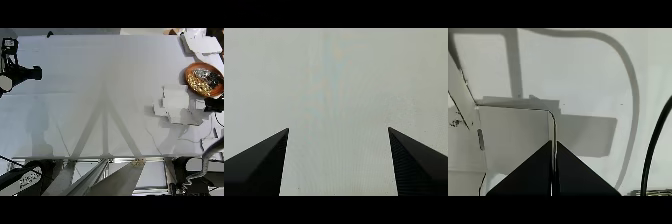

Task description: Fold the box and place the chain.

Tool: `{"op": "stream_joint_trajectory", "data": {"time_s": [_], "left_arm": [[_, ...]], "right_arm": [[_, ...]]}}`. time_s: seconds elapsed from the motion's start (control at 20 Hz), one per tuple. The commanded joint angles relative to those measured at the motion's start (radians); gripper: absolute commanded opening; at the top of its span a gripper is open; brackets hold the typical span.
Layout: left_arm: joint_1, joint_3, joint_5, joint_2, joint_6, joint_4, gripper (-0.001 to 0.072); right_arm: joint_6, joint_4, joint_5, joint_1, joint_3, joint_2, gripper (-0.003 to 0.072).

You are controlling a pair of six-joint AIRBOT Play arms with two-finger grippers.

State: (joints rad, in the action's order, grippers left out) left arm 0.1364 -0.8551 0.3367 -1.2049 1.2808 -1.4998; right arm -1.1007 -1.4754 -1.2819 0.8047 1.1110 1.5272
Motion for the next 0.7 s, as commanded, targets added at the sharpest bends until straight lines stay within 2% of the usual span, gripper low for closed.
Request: {"op": "stream_joint_trajectory", "data": {"time_s": [0.0,0.2,0.4,0.65], "left_arm": [[-0.001,-0.001,0.0,0.001,0.0,0.0,0.0702],[-0.001,-0.001,0.0,0.001,0.0,0.0,0.0702],[-0.001,-0.001,0.0,0.001,0.0,0.0,0.0702],[-0.001,-0.001,0.0,0.001,0.0,0.0,0.0702]], "right_arm": [[0.075,0.051,-0.065,-0.032,0.0,-0.016,0.0014],[0.129,0.145,0.027,-0.123,0.0,-0.128,0.0013],[0.251,0.447,0.035,-0.198,-0.027,-0.232,0.0012],[0.291,0.517,0.129,-0.378,-0.163,-0.37,0.0011]]}}
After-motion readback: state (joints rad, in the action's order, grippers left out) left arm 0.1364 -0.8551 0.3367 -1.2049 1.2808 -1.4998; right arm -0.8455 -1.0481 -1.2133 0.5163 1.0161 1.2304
